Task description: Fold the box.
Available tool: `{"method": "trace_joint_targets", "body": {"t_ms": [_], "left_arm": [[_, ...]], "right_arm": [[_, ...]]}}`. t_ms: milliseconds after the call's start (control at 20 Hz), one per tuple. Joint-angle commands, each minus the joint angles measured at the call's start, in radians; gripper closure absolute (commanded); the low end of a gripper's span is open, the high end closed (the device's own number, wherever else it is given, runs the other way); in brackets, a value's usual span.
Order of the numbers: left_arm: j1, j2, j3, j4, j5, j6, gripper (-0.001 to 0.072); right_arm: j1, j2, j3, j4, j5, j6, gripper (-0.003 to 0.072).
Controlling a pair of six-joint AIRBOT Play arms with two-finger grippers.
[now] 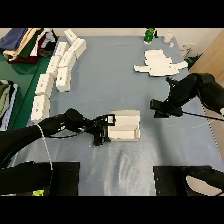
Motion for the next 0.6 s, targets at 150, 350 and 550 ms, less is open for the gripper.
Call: {"method": "trace_joint_targets", "body": {"t_ms": [150,350,550], "left_arm": [[0.001,0.0,0.0,0.0,0.0,0.0,0.0238],[0.001,0.0,0.0,0.0,0.0,0.0,0.0238],[0.001,0.0,0.0,0.0,0.0,0.0,0.0238]], "right_arm": [[-0.222,-0.234,0.008,0.595,-0.006,-0.464,0.0682],[-0.209,-0.37,0.06,0.769,-0.122,-0.606,0.0682],[-0.138,-0.394,0.105,0.765,-0.14,-0.658,0.0682]]}}
